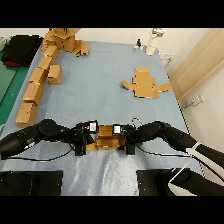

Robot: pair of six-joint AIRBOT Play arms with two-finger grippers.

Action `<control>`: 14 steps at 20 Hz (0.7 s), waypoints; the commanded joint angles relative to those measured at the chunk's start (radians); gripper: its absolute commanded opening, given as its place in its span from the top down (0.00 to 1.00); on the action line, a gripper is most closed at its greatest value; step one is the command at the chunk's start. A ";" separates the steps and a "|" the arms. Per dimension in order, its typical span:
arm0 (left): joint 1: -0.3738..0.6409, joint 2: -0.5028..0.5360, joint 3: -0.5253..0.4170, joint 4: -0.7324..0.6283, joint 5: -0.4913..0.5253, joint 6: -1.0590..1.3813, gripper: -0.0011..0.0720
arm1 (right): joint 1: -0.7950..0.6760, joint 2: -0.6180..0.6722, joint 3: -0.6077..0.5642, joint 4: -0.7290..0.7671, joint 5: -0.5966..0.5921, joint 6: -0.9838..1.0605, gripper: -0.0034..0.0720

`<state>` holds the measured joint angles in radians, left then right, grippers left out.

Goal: Fold the box.

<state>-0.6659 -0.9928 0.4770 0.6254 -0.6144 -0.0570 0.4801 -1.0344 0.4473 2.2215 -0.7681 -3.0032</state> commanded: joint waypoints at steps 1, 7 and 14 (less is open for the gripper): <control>0.001 0.158 0.000 0.251 -0.005 -0.372 0.93 | 0.000 0.000 0.000 0.000 0.000 0.000 0.36; 0.132 0.318 -0.001 0.707 -0.169 -1.472 0.97 | 0.000 0.000 0.000 0.000 0.000 0.000 0.36; 0.294 0.071 -0.001 0.318 -0.223 -1.410 0.97 | 0.000 0.000 0.000 0.000 0.000 0.000 0.36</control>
